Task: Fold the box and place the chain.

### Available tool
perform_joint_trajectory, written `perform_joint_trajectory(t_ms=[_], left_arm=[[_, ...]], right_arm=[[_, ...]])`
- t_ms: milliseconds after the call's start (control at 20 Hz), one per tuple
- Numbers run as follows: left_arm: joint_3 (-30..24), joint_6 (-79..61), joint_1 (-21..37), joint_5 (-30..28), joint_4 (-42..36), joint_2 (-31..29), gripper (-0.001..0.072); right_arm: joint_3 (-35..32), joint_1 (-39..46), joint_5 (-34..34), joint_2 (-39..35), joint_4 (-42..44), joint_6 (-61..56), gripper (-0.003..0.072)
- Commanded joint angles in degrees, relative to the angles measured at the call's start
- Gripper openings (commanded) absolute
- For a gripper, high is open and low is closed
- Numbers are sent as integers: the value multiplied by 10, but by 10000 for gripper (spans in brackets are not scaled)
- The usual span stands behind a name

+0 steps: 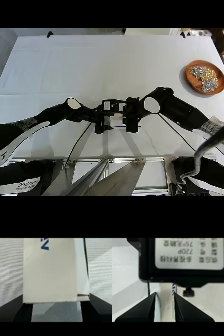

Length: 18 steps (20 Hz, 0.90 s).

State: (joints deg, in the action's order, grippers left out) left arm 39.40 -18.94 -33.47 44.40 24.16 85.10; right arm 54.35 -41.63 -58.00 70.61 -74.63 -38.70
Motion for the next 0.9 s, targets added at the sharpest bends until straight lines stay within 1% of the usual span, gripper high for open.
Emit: perform_joint_trajectory(t_ms=[0, 50, 300, 450, 650, 750, 800, 850], left_arm=[[0, -1, 0, 0, 1, 0, 273], [0, -1, 0, 0, 1, 0, 273], [0, -1, 0, 0, 1, 0, 273], [0, -1, 0, 0, 1, 0, 273], [0, -1, 0, 0, 1, 0, 273], [0, -1, 0, 0, 1, 0, 273], [0, -1, 0, 0, 1, 0, 273], [0, -1, 0, 0, 1, 0, 273]], right_arm=[[-4, 0, 13, 0, -2, -3, 183], [-4, 0, 15, 0, -2, -3, 171], [-6, 0, 16, 0, 0, -5, 172], [-22, 0, 17, 0, 4, -5, 173], [-32, 0, 17, 0, 40, -4, 180], [-32, 0, 17, 0, 42, -4, 188], [-32, 0, 17, 0, 42, -4, 236], [-32, 0, 18, -1, 42, -4, 322]])
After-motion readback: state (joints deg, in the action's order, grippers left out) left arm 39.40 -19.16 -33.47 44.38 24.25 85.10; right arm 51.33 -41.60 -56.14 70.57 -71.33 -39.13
